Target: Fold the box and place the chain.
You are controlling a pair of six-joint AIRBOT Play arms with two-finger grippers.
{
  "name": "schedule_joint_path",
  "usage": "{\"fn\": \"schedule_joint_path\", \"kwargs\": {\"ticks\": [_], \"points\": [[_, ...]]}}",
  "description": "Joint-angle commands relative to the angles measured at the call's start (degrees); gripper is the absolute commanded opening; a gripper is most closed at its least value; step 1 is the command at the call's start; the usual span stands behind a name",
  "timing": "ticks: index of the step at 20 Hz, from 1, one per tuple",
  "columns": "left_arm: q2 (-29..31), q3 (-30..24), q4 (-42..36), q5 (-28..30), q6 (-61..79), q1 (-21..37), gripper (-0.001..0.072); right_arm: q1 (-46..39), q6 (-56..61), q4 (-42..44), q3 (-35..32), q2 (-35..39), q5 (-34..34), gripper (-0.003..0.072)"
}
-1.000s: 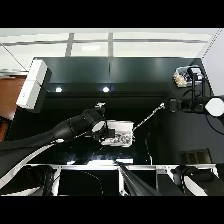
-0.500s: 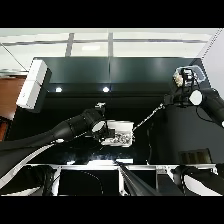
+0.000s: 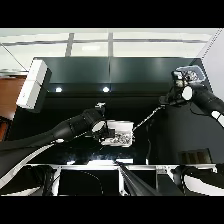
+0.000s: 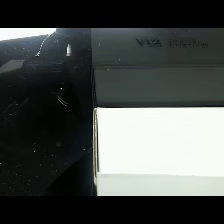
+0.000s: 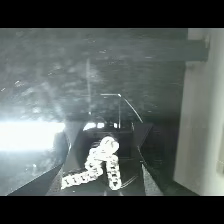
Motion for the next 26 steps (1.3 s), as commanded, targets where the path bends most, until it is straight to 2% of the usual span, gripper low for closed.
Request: {"fn": "schedule_joint_path", "kwargs": {"ticks": [1, 9, 10, 11, 12, 13, 14, 17, 22, 26], "points": [[0.0, 0.0, 0.0, 0.0, 0.0, 0.0, 0.0032, 0.8, -2.4, -0.4, 0.2, -1.2, 0.3, 0.0413], [0.0, 0.0, 0.0, 0.0, 0.0, 0.0, 0.0031, 1.0, -2.4, 0.0, 0.2, -2.6, 0.2, 0.0406], [0.0, 0.0, 0.0, 0.0, 0.0, 0.0, 0.0031, 1.0, -2.4, 0.0, 0.2, -2.8, 0.4, 0.0355], [0.0, 0.0, 0.0, 0.0, 0.0, 0.0, 0.0031, 1.0, -2.4, 0.0, 0.2, -3.0, 0.5, 0.0250], [0.0, 0.0, 0.0, 0.0, 0.0, 0.0, 0.0032, 1.0, -2.4, 0.0, 0.2, -3.0, 0.3, 0.0240], [0.0, 0.0, 0.0, 0.0, 0.0, 0.0, 0.0031, 1.0, -2.4, 0.0, 0.2, -3.1, 0.3, 0.0196], [0.0, 0.0, 0.0, 0.0, 0.0, 0.0, 0.0032, 1.0, -2.4, 0.0, 0.3, -3.1, 0.5, 0.0036], [0.0, 0.0, 0.0, 0.0, 0.0, 0.0, 0.0032, 1.0, -2.4, 0.0, 0.5, -3.1, 1.3, 0.0046], [0.0, 0.0, 0.0, 0.0, 0.0, 0.0, 0.0031, 1.0, -2.4, -0.1, 2.4, -2.5, 6.5, 0.0044], [0.0, 0.0, 0.0, 0.0, 0.0, 0.0, 0.0031, 1.0, -2.5, 0.0, 2.5, 1.4, 8.2, 0.0044]]}}
